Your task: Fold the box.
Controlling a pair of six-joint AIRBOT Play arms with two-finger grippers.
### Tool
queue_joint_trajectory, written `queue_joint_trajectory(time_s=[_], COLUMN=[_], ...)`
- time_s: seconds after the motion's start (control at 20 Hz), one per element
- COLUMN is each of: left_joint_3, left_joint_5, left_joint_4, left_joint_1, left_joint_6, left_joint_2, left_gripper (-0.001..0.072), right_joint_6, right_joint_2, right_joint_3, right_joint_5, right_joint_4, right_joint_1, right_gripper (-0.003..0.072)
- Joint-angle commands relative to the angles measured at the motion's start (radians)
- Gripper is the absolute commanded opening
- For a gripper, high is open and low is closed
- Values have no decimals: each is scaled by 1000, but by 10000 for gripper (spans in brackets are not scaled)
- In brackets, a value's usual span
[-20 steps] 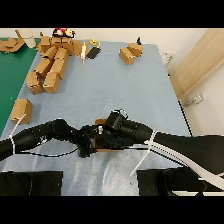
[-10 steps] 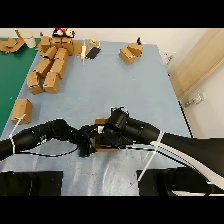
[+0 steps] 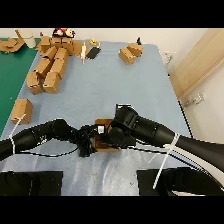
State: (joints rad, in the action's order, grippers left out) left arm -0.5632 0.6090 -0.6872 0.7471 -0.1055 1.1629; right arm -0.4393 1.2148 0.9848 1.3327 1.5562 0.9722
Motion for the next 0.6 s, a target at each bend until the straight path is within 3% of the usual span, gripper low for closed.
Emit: queue_joint_trajectory(time_s=[0.0, 0.55], left_joint_3=[-1, -1], left_joint_5=[0, 1], left_joint_4=[0, 0], left_joint_1=[0, 0], left_joint_6=[0, 0], left_joint_2=[0, 0], left_gripper=[524, 523], right_joint_6=[37, 58], right_joint_2=[-24, -26], right_joint_3=[1, 1], right_joint_5=[5, 14], right_joint_4=[12, 12], right_joint_1=[0, 0], right_gripper=[313, 293])
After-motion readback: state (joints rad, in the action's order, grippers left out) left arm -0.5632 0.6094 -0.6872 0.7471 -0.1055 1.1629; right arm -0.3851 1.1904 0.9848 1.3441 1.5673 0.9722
